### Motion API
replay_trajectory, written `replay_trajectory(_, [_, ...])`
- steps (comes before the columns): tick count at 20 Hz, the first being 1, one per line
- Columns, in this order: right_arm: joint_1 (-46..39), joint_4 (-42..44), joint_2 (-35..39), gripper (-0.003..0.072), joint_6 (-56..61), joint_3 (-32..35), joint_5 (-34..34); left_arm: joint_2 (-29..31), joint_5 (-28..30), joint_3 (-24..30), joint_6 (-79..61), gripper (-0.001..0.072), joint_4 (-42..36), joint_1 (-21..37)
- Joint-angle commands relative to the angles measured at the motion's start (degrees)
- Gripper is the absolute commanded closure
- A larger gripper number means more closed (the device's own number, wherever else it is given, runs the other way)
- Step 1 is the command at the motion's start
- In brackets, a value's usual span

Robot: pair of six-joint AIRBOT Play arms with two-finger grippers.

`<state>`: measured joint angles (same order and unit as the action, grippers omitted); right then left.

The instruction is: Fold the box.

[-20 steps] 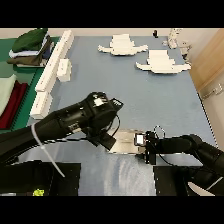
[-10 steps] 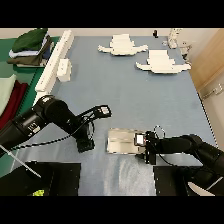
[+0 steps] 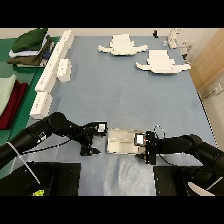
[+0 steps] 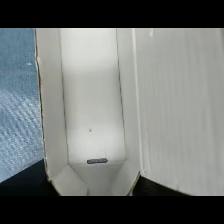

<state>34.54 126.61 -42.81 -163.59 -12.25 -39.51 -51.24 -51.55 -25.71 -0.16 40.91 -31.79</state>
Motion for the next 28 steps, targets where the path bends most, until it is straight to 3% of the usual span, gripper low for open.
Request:
replay_trajectory(1, [0.00,0.00,0.02,0.0166,0.02,0.00,0.02,-3.10,5.64,2.05,-10.71,0.0012,-9.55,0.35])
replay_trajectory(8, [0.00,0.00,0.02,0.0166,0.02,0.00,0.02,-7.41,6.21,2.05,-14.01,0.0012,-11.47,-2.62])
replay_trajectory(16, [0.00,0.00,0.02,0.0166,0.02,0.00,0.02,-9.20,11.45,2.16,-15.41,0.0013,-15.21,-6.14])
replay_trajectory(28, [0.00,0.00,0.02,0.0166,0.02,0.00,0.00,-11.69,15.08,2.29,-15.45,0.0013,-15.45,-6.47])
